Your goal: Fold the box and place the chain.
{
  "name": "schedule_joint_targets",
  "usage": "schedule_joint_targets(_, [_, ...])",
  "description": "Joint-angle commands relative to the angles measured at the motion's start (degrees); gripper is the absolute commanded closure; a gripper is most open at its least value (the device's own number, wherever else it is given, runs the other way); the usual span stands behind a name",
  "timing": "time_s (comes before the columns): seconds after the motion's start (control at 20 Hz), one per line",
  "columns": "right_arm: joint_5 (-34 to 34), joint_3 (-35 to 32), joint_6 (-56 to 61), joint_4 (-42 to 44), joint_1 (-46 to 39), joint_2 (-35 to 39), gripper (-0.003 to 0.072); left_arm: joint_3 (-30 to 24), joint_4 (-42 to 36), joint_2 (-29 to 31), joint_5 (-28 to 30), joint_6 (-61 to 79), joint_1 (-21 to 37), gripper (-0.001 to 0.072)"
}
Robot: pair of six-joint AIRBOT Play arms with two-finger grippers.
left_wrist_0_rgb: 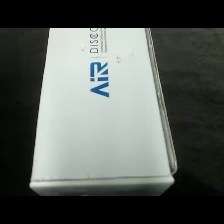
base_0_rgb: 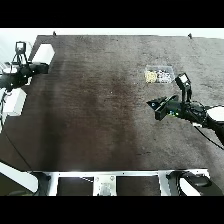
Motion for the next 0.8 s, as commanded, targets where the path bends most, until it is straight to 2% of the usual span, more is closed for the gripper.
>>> schedule_joint_targets(0.0, [-0.09, -0.02, 0.00, 0.22, 0.02, 0.04, 0.0674, -2.89, 0.74, 0.00, 5.90, -1.22, 0.44, 0.0693])
schedule_joint_targets(0.75, [-0.07, -0.02, 0.00, 1.92, 0.04, 0.04, 0.0674, -3.06, 3.85, -2.93, 6.27, -2.27, 0.44, 0.0691])
